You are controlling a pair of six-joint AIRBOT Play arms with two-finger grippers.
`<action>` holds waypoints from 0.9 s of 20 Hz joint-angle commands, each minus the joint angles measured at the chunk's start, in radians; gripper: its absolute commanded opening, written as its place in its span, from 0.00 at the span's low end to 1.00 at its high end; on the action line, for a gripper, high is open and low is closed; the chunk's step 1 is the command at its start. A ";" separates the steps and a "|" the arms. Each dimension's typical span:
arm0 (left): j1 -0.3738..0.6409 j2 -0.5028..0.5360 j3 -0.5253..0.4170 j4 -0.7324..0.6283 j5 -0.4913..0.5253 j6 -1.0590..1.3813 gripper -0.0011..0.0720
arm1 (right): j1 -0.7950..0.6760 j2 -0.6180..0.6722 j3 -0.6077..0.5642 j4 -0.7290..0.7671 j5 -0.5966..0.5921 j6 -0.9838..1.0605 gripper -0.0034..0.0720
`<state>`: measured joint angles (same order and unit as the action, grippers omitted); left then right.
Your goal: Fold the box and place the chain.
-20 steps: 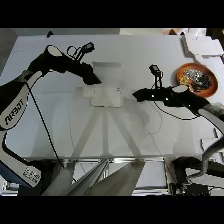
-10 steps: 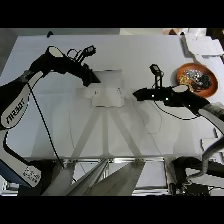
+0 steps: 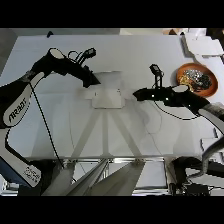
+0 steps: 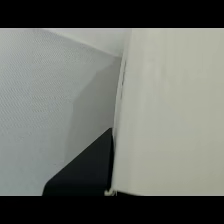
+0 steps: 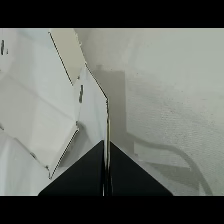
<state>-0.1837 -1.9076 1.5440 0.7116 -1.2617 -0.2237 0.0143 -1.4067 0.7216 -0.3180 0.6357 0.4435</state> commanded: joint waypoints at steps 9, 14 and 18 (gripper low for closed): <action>-0.001 0.000 0.000 0.001 -0.022 -0.001 0.03 | 0.001 0.000 0.000 0.000 0.001 0.000 0.06; -0.001 0.000 0.000 0.001 -0.021 -0.001 0.03 | 0.001 0.000 0.000 0.000 0.001 0.000 0.06; -0.001 0.000 0.000 0.000 -0.022 -0.002 0.03 | 0.001 0.000 0.000 0.009 0.006 0.000 0.06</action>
